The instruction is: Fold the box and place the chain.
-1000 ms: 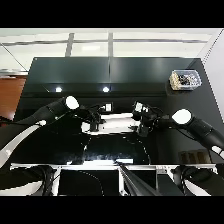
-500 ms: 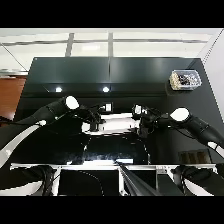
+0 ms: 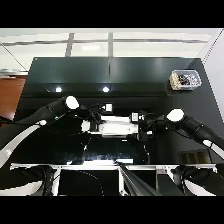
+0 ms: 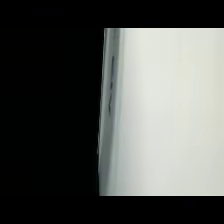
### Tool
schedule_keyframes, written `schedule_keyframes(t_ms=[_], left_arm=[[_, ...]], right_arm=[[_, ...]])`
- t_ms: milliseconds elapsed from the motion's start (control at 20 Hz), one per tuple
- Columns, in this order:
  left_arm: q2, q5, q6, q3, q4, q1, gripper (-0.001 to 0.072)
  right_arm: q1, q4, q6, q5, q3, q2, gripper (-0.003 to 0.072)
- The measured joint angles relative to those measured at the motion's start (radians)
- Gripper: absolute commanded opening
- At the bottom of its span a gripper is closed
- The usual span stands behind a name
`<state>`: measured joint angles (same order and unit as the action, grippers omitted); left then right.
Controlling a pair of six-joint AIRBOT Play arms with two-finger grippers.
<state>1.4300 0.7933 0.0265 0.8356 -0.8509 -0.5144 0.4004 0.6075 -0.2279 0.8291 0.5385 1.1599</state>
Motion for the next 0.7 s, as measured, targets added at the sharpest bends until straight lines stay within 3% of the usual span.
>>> schedule_keyframes(t_ms=[700], left_arm=[[0.0,0.003,0.006,0.002,0.002,-0.001,0.0027]], right_arm=[[0.009,-0.036,-0.046,-0.054,-0.024,0.035,0.0701]])
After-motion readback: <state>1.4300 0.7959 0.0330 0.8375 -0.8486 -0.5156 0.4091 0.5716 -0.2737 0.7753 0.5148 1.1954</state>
